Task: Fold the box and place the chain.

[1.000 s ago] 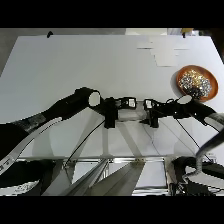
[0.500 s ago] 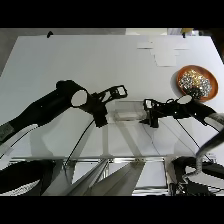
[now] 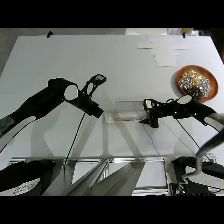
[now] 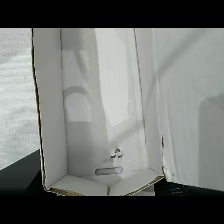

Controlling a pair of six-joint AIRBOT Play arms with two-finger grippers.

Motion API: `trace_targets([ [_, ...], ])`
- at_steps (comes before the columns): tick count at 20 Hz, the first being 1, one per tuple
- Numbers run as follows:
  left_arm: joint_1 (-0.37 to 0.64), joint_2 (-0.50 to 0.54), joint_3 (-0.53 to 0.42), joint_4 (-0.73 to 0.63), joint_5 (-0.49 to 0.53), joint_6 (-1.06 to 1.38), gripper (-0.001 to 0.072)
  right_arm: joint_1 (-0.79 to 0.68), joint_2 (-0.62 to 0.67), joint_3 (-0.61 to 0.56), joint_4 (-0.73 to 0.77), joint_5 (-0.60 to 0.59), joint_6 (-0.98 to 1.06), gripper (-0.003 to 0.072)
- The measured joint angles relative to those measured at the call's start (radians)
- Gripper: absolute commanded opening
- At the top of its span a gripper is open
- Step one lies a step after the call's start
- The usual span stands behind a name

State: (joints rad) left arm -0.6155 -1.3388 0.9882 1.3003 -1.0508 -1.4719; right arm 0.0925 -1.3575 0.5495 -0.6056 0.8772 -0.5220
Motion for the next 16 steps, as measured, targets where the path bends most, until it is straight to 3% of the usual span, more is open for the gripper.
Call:
trace_targets([
  [7, 0.016, -0.136, -0.007, -0.136, 0.060, -0.072, 0.0004, 0.000, 0.000, 0.000, 0.000, 0.000, 0.000, 0.0428],
  [16, 0.015, -0.147, -0.007, -0.336, 0.032, -0.023, 0.0011, 0.000, 0.000, 0.000, 0.000, 0.000, 0.000, 0.0428],
])
